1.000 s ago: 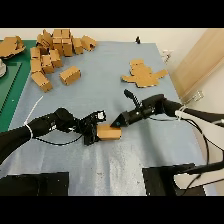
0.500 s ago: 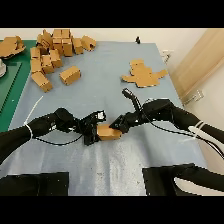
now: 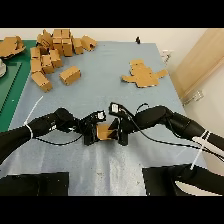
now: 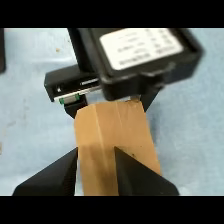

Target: Fold the box.

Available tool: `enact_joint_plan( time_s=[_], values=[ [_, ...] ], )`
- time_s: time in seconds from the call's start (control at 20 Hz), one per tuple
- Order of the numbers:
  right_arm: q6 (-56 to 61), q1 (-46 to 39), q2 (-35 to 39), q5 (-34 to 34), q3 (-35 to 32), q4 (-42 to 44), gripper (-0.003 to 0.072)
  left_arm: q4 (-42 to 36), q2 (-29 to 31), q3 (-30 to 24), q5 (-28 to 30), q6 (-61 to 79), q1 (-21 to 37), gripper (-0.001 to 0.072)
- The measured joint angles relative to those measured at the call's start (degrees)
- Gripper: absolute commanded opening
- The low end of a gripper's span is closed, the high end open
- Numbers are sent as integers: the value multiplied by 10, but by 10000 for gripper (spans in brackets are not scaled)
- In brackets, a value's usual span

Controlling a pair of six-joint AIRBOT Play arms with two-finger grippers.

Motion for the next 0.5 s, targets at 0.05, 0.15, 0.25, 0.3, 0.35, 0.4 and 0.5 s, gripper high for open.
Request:
enact_joint_plan(
  time_s=[0.05,0.15,0.25,0.3,0.35,0.4,0.5],
  values=[
    [-6,8,0,17,0,-22,377,0,0,0,0,0,0,519],
    [-17,24,1,48,0,-60,377,0,0,0,0,0,0,519],
    [-27,37,2,73,0,-90,377,0,0,0,0,0,0,520],
    [-31,42,3,80,0,-103,377,0,0,0,0,0,0,520],
    [-33,47,4,85,0,-113,373,0,0,0,0,0,0,519],
    [-36,51,7,91,0,-122,371,0,0,0,0,0,0,519],
    [-38,57,15,100,0,-137,324,0,0,0,0,0,0,520]
  ],
)
